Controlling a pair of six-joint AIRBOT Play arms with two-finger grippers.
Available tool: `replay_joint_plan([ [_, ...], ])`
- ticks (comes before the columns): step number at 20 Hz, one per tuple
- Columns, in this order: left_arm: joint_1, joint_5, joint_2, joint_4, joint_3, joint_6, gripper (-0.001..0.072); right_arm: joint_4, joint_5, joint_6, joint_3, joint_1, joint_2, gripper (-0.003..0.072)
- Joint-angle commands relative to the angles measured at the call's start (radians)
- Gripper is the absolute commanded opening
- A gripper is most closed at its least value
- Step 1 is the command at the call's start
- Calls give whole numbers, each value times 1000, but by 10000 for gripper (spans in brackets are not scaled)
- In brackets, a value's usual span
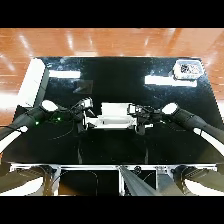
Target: Fold the box and place the chain.
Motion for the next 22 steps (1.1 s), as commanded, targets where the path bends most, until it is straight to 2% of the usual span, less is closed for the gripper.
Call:
replay_joint_plan([
  [1, -18, 41, -18, -38, 5, 39, 620, 0, 0, 0, 0, 0, 0, 481],
  [10, -72, 100, -19, -38, 6, 18, 600, 0, 0, 0, 0, 0, 0, 481],
  [12, -75, 93, -19, -37, 6, -14, 582, 0, 0, 0, 0, 0, 0, 481],
  [13, -74, 88, -20, -34, 6, -31, 529, 0, 0, 0, 0, 0, 0, 481],
  [14, -75, 88, -20, -26, 6, -37, 522, 0, 0, 0, 0, 0, 0, 481],
  [22, -110, 67, -23, -8, 6, -60, 521, 0, 0, 0, 0, 0, 0, 481],
])
